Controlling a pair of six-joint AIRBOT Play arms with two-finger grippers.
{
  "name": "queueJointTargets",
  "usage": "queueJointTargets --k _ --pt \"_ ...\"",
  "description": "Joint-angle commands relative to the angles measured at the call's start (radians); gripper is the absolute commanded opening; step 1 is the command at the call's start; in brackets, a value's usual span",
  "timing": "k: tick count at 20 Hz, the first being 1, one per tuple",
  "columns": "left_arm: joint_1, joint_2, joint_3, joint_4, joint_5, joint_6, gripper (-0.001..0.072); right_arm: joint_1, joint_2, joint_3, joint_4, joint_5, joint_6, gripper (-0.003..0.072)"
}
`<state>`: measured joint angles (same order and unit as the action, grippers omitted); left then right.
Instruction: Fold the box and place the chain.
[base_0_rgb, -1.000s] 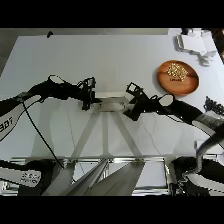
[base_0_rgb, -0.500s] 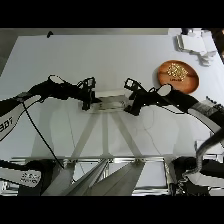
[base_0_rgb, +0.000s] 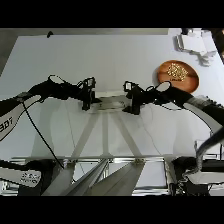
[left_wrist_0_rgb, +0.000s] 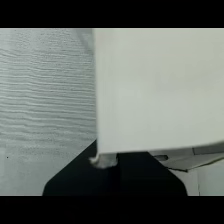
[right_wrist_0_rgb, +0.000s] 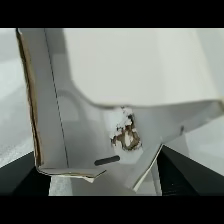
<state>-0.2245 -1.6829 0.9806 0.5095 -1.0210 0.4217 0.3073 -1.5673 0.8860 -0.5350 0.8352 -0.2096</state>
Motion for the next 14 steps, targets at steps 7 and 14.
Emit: queueJointTargets --k 7,14 --pt "-0.001 0.0 0.0 0.0 0.0 0.0 0.0008 0.002 -0.109 0.041 0.096 0.082 -0.145 0.0671" --pt "-0.001 0.0 0.0 0.0 0.0 0.0 0.0008 0.011 -0.11 0.041 0.088 0.078 -0.146 0.0357"
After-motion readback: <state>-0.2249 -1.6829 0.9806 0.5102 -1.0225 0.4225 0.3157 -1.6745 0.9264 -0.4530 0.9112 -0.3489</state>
